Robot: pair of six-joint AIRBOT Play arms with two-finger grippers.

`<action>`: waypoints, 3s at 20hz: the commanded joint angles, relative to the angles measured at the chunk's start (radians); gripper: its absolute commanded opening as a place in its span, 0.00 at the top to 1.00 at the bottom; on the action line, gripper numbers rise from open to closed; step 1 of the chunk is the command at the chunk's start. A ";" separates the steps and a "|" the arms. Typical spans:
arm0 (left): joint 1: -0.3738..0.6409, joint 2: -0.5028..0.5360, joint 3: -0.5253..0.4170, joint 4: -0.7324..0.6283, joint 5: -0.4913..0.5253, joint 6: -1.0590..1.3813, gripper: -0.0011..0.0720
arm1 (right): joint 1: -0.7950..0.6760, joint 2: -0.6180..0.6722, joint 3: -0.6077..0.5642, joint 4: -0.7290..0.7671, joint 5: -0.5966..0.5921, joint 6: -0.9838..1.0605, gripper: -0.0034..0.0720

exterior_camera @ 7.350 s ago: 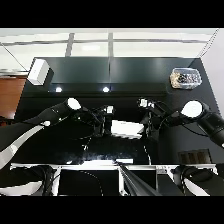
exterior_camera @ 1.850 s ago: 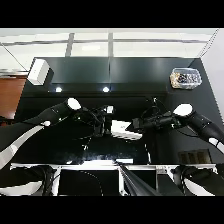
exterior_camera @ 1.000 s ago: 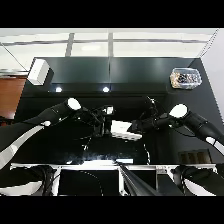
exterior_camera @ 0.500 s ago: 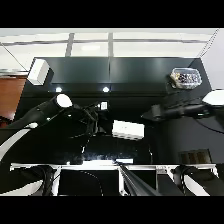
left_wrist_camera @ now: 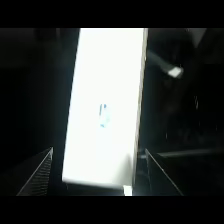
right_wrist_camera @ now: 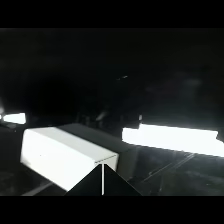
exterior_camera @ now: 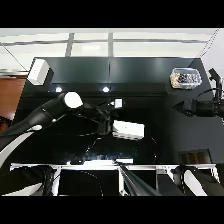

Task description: Fold the box and place the chain.

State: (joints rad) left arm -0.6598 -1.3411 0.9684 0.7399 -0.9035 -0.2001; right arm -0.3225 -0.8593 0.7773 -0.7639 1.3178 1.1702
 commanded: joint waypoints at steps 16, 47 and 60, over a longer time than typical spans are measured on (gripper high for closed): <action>-0.087 -0.237 0.185 -0.037 -0.077 -0.036 0.02 | -0.027 0.004 0.001 -0.022 -0.039 -0.015 0.94; -0.133 -0.223 0.185 0.235 0.000 -0.132 0.59 | -0.027 0.004 0.001 -0.023 -0.039 -0.015 0.94; 0.885 -0.150 0.185 0.483 -0.496 -0.820 0.59 | -0.027 0.004 0.001 -0.023 -0.048 -0.015 0.94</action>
State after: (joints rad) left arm -0.0185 -1.4933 1.1534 1.2003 -1.2881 -0.8822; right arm -0.3492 -0.8562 0.7776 -0.7868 1.2720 1.1549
